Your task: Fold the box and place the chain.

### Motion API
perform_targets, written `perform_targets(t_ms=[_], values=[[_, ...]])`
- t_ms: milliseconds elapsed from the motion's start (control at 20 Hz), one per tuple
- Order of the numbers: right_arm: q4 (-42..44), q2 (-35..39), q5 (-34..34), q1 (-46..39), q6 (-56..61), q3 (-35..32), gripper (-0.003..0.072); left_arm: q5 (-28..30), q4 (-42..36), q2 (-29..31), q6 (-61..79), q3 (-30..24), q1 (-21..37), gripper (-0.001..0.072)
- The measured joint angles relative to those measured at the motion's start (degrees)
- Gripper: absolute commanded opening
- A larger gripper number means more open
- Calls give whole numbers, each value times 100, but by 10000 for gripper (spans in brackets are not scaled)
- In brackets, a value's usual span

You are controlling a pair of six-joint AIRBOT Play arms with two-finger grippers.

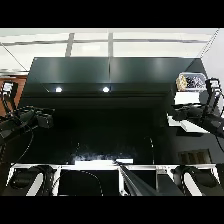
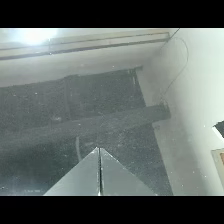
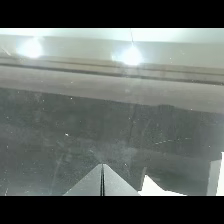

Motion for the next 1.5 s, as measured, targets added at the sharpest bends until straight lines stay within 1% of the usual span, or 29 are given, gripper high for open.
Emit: perform_targets(t_ms=[650,950,1000,1100,1250,1300,1350,1400,1450,1500], values=[[0,0,-4,0,0,0,10,-2,0,0,-2,0,0,27],[24,2,-308,0,0,0,10,33,-2,0,-2,0,0,27],[28,0,-334,0,0,0,9,107,-2,0,-2,0,0,27],[24,2,-385,0,0,0,9,439,-4,0,-2,-7,0,27],[-81,-15,-645,0,0,0,10,1228,-44,-79,0,-68,0,30],[-127,-33,-831,0,0,0,10,1521,-144,-155,-2,-90,-2,147],[-166,-59,-1102,-2,11,2,11,1722,-297,-256,-2,-101,-9,522],[-188,-96,-1429,-31,37,42,13,1893,-470,-369,-2,-105,-26,719],[-205,-142,-1720,-116,87,136,116,2006,-612,-498,-4,-96,-52,719],[-216,-232,-1980,-284,184,308,437,2068,-721,-612,-2,-68,-81,719]])
